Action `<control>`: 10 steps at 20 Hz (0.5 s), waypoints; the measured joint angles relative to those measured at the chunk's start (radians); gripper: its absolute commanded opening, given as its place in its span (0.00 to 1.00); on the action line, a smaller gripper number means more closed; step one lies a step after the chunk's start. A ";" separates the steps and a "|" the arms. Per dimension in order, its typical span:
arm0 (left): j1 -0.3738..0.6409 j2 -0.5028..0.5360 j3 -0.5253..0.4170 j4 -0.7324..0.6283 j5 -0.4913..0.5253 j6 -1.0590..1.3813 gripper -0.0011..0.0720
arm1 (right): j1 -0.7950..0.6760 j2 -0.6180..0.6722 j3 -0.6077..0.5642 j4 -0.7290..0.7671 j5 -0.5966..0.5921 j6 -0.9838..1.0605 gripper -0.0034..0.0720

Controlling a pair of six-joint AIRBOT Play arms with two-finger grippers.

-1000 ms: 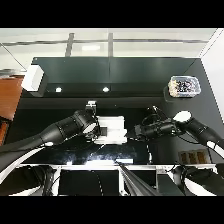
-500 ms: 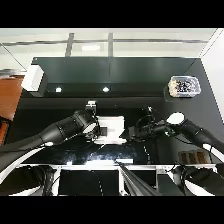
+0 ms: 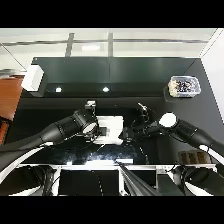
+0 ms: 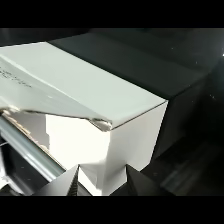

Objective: Fold the box and place the chain.

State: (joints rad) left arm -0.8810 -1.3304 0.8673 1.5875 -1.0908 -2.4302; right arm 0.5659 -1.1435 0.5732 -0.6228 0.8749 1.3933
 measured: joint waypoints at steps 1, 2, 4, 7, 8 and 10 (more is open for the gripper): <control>0.000 0.000 0.000 0.000 0.001 0.000 0.05 | 0.013 -0.001 0.016 -0.053 -0.015 0.039 0.49; 0.000 0.000 0.000 -0.001 0.002 0.000 0.05 | 0.023 0.000 0.031 -0.087 -0.014 0.076 0.49; 0.000 0.000 0.000 -0.002 0.002 0.000 0.05 | 0.045 0.000 0.054 -0.146 -0.010 0.142 0.49; 0.000 0.000 0.000 -0.003 0.003 0.000 0.05 | 0.083 0.000 0.084 -0.226 -0.009 0.233 0.49; 0.000 0.000 0.000 -0.003 0.004 0.000 0.05 | 0.100 0.000 0.097 -0.262 -0.008 0.270 0.49; 0.000 0.000 0.000 -0.003 0.005 0.000 0.05 | 0.133 0.000 0.127 -0.354 -0.002 0.362 0.49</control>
